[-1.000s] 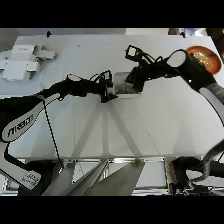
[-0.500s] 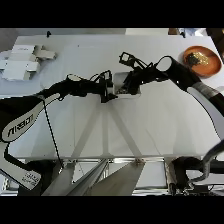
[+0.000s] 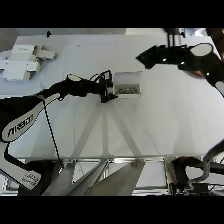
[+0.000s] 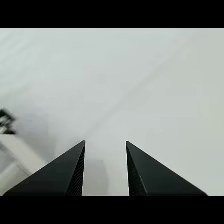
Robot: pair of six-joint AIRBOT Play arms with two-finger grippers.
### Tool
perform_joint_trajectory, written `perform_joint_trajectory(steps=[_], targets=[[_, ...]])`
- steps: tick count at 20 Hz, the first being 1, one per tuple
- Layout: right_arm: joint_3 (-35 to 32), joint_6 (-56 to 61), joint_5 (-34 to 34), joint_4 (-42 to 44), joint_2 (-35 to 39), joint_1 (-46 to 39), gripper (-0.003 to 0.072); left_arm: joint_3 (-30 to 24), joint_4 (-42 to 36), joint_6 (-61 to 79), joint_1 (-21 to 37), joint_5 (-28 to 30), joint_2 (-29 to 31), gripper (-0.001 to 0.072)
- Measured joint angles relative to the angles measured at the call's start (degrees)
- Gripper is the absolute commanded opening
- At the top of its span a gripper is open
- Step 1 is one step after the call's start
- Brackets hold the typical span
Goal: Fold the box and place the chain.
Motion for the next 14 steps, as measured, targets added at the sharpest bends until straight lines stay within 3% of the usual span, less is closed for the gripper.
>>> perform_joint_trajectory(steps=[6,14], targets=[[1.8,7.2,-0.6,1.7,-10.6,-3.7,0.0214,0.0,0.0,0.0,0.0,0.0,0.0,0.0380],[3.0,9.1,16.0,3.5,-17.5,-2.2,0.0214,0.0,0.0,0.0,0.0,0.0,0.0,0.0380]])
